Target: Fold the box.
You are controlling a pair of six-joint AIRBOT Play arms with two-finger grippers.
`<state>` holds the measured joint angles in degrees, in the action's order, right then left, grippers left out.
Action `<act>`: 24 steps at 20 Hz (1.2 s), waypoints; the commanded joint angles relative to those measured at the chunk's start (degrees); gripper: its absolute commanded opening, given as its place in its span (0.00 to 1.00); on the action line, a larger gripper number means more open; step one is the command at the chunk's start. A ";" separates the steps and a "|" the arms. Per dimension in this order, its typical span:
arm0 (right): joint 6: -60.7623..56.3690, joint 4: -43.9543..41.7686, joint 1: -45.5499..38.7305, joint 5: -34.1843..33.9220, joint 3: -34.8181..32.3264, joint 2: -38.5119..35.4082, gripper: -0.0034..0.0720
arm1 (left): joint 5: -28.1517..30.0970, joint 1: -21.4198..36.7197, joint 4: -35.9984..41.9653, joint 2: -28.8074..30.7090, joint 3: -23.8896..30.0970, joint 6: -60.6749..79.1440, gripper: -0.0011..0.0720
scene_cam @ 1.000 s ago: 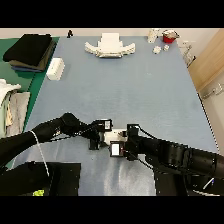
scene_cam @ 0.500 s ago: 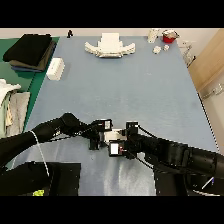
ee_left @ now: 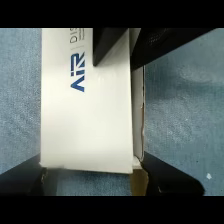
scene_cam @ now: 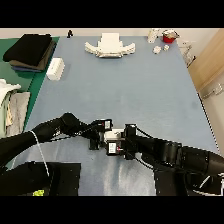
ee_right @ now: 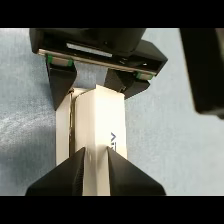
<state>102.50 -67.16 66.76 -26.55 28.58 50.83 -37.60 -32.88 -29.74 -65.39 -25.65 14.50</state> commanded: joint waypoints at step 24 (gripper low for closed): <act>-22.14 -11.65 -3.39 0.07 -0.17 -11.67 0.05 | -0.02 0.02 -0.02 -0.02 -0.07 0.00 0.70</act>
<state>89.76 -75.20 65.43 -27.20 29.04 41.93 -37.60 -32.88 -29.76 -65.39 -25.65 14.50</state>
